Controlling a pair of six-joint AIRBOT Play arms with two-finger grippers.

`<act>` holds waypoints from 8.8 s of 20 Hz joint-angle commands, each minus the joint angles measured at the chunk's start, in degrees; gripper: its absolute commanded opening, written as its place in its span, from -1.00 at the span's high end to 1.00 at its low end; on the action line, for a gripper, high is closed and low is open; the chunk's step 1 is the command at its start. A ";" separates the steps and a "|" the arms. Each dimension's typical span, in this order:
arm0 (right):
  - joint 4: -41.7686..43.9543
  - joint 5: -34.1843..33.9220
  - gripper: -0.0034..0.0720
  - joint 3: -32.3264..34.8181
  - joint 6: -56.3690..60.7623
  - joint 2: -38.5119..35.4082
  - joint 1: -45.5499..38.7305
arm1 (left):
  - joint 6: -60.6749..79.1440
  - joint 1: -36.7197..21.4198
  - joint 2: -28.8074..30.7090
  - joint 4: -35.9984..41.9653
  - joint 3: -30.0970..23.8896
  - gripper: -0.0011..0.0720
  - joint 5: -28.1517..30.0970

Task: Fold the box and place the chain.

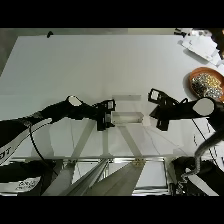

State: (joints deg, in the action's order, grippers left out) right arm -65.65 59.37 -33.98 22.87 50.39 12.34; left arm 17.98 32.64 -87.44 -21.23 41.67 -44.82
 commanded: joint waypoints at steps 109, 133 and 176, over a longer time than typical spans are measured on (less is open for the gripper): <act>28.28 3.89 -0.39 2.89 30.16 15.93 -9.16 | 0.02 -0.04 0.02 -0.02 0.00 0.03 0.02; -11.93 -7.21 -0.25 -10.43 92.17 23.39 21.24 | 0.00 -0.04 0.02 -0.02 0.00 0.03 0.00; -23.06 3.06 0.89 -18.73 103.10 34.05 27.58 | 0.00 -0.04 0.02 -0.02 0.00 0.03 0.02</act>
State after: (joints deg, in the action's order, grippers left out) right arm -89.12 62.35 -52.77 126.23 83.81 39.86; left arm 17.87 32.62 -87.39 -21.23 41.67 -44.88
